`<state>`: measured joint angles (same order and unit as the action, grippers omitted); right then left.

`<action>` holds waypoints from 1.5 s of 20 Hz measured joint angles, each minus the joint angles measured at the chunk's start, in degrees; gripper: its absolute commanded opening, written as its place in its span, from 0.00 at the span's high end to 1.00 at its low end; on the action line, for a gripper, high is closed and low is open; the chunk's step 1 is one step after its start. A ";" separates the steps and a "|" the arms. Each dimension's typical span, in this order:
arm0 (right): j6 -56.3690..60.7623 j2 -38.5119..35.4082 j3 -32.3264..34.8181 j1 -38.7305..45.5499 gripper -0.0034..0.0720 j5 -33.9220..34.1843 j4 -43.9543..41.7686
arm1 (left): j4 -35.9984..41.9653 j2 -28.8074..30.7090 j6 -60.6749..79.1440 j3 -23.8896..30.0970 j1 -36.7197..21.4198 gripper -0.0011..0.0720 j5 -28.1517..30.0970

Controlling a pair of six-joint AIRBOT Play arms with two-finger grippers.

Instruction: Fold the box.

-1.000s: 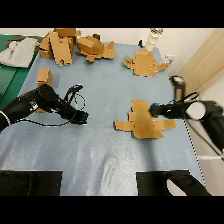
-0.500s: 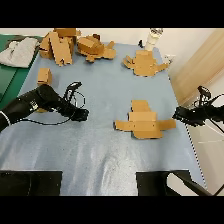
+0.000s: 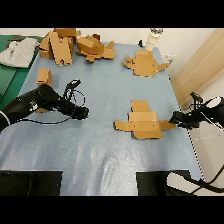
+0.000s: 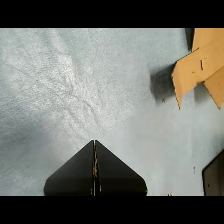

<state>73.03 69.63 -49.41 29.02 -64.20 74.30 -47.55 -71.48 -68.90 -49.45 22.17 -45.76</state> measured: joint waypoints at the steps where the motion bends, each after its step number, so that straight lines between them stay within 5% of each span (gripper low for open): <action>1: -0.94 0.87 0.00 -0.09 0.42 -0.33 -1.20 | -0.02 0.02 0.00 0.00 0.00 0.97 0.04; 2: -2.19 1.70 0.00 0.02 0.58 -1.40 -3.04 | 0.04 0.02 0.00 0.00 0.00 0.97 0.07; 12: -10.49 7.02 0.50 -0.15 0.59 -9.62 -18.32 | 4.28 0.02 0.31 0.00 0.00 0.97 -0.35; 15: -11.50 7.41 0.63 -0.13 0.95 -9.66 -19.45 | 6.58 0.02 1.14 0.00 0.00 0.97 -1.14; 17: -12.41 7.76 0.66 -0.33 0.95 -10.16 -21.09 | 8.59 0.02 1.95 0.00 -0.07 0.96 -1.36; 19: -13.84 7.93 0.72 -1.68 0.95 -10.86 -23.67 | 11.47 0.02 3.72 0.00 -0.42 0.56 -2.36; 24: -16.11 8.11 1.57 -15.21 0.95 -8.26 -27.89 | 18.03 -0.22 6.97 -0.76 -5.60 0.54 -6.27; 26: -16.57 8.15 2.84 -23.43 0.95 -2.97 -29.11 | 19.47 -1.07 7.56 -1.46 -9.55 0.12 -9.86; 30: -18.25 7.45 4.52 -36.74 0.95 8.52 -31.41 | 23.02 -3.96 8.57 -2.10 -17.00 0.11 -17.09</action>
<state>54.78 77.08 -44.88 -7.73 -55.68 42.89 -24.53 -75.44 -60.34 -51.55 5.17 -62.85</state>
